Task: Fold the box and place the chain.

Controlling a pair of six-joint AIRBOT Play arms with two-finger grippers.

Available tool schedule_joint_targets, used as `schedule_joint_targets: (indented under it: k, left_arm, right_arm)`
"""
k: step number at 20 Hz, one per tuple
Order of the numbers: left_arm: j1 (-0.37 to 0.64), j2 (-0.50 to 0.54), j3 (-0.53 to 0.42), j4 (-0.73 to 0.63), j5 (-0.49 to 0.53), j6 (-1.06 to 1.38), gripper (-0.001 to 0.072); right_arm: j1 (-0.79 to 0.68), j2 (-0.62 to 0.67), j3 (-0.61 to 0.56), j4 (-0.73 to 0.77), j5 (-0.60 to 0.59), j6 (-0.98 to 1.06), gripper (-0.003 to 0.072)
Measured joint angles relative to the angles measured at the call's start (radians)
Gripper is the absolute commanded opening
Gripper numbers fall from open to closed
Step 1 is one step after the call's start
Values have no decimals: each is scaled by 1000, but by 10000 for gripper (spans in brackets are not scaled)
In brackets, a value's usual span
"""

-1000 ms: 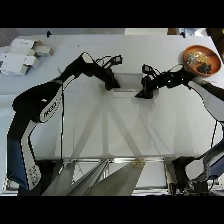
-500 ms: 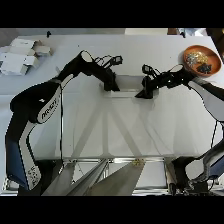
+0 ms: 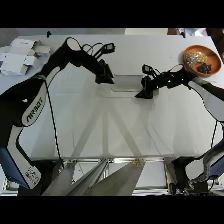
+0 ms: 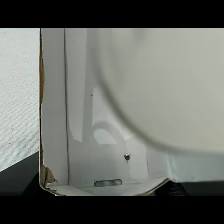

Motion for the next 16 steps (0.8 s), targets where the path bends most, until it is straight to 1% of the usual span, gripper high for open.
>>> schedule_joint_targets:
  k: [1,2,3,5,7,10,13,16]
  left_arm:
    - [9,17,0,9,-29,-8,190]
    - [16,34,0,16,-52,-13,61]
    - [21,51,0,21,-79,-16,8]
    - [24,83,-6,21,-117,-17,5]
    - [21,111,-34,14,-138,-12,5]
    - [-3,141,-112,-22,-122,25,8]
    - [-44,149,-186,-57,-27,93,4]
    - [-83,140,-217,-196,101,172,3]
  right_arm:
    - [0,0,0,0,0,0,525]
    - [0,0,0,0,0,0,525]
    - [0,0,0,0,0,0,525]
    - [0,0,0,0,0,0,525]
    - [0,0,0,0,0,0,525]
    - [0,0,0,0,0,0,525]
    - [0,0,0,0,-1,0,525]
    - [0,0,0,0,-1,0,525]
